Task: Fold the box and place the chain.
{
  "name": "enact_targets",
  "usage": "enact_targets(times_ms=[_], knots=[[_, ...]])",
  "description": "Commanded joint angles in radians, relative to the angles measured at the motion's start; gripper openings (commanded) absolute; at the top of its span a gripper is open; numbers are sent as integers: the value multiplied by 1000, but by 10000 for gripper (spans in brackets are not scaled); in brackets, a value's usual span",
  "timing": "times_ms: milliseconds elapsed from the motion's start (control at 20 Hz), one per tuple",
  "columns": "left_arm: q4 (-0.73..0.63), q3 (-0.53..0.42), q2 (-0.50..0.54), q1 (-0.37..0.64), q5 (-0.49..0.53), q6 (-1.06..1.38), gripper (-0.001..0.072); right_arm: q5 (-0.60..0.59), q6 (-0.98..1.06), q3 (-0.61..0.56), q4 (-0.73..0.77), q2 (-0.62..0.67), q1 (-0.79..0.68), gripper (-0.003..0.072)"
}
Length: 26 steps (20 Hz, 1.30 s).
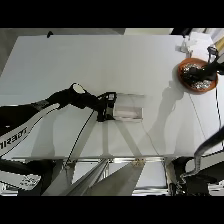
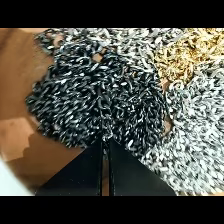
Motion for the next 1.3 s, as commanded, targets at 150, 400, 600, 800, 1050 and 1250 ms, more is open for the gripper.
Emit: enact_targets(times_ms=[150, 400, 600, 800, 1050, 1250], knots=[[0, 0, 0, 1, 0, 0, 251, 92, -93, 1, 9, 156, 0, 14], [0, 0, 0, 1, 0, 0, 251, 294, -138, 1, 80, 332, 11, 14], [0, 0, 0, 1, 0, 0, 251, 372, -137, 1, 91, 499, 72, 14], [0, 0, 0, 1, 0, 0, 251, 445, -137, 1, 145, 652, 151, 14], [0, 0, 0, 1, 0, 0, 251, 558, -137, 0, 196, 775, 260, 14], [0, 0, 0, 1, 0, 0, 251, 635, -137, 0, 196, 844, 330, 14]])
